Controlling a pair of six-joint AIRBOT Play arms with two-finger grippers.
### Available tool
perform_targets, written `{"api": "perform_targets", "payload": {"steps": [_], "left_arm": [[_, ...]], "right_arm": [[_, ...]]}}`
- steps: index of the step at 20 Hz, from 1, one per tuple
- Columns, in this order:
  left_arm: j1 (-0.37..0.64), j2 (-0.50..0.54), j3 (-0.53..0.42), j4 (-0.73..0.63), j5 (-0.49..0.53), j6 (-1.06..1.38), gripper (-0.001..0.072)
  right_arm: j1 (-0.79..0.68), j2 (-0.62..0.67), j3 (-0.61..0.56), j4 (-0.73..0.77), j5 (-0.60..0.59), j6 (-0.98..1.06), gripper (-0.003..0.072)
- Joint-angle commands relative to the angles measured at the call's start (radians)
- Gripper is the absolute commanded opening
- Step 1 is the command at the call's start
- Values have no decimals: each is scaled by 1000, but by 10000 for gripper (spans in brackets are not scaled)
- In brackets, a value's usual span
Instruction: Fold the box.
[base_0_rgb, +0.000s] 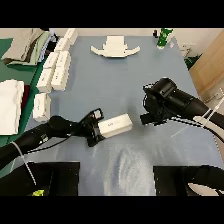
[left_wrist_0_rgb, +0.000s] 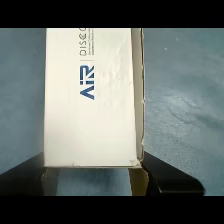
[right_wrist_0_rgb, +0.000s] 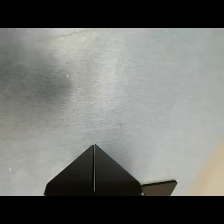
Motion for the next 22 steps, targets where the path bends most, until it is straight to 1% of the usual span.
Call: {"api": "perform_targets", "payload": {"steps": [1,3,4,7,9,11,16,19,22], "left_arm": [[172,106,1,209,18,-370,466],[327,145,2,385,69,-636,466],[399,148,3,431,79,-704,466],[586,117,3,447,81,-734,466],[666,84,3,446,93,-735,466],[702,49,3,440,142,-735,466],[702,-27,8,440,275,-735,466],[702,-72,39,440,302,-734,466],[702,-133,95,440,317,-734,466]], "right_arm": [[-35,-2,1,0,3,15,6],[-44,-2,1,1,20,15,6],[-44,-2,1,1,32,15,7],[-44,-2,1,5,82,15,6],[-44,-2,1,8,101,15,6],[-44,-2,1,8,108,15,6],[-44,-2,1,8,113,14,6],[-44,-2,1,9,115,8,6],[-44,-2,1,11,115,3,6]]}}
